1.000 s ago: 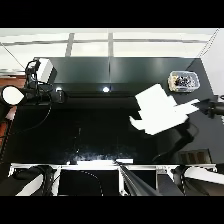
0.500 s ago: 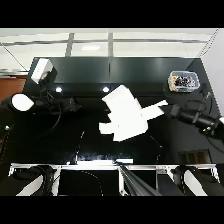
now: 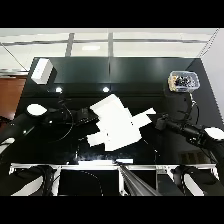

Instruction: Fold the box and place the chain.

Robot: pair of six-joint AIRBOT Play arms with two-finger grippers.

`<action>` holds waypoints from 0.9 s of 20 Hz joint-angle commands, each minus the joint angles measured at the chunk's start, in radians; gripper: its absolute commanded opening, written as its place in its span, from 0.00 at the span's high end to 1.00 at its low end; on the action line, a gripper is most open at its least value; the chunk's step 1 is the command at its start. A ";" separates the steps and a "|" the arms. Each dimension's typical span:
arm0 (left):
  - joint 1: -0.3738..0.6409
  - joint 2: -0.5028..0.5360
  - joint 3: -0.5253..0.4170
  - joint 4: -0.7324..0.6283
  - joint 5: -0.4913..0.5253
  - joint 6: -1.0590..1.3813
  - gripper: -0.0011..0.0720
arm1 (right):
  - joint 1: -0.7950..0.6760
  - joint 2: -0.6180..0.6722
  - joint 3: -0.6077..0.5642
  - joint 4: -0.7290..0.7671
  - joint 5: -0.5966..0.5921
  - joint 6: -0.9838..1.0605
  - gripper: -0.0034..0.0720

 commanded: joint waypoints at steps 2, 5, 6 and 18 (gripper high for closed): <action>-0.002 -0.191 -0.009 -0.338 -0.068 0.360 0.02 | 0.030 0.005 -0.005 0.003 -0.013 0.002 0.94; -0.001 -0.296 0.004 -0.436 -0.181 0.532 0.02 | 0.030 0.005 -0.005 0.003 -0.013 0.012 0.94; -0.001 -0.328 0.023 -0.420 -0.235 0.586 0.02 | 0.030 0.005 -0.005 0.003 -0.011 0.013 0.94; -0.002 -0.489 0.327 0.036 -0.494 0.655 0.58 | 0.030 0.005 -0.005 -0.002 -0.003 0.031 0.94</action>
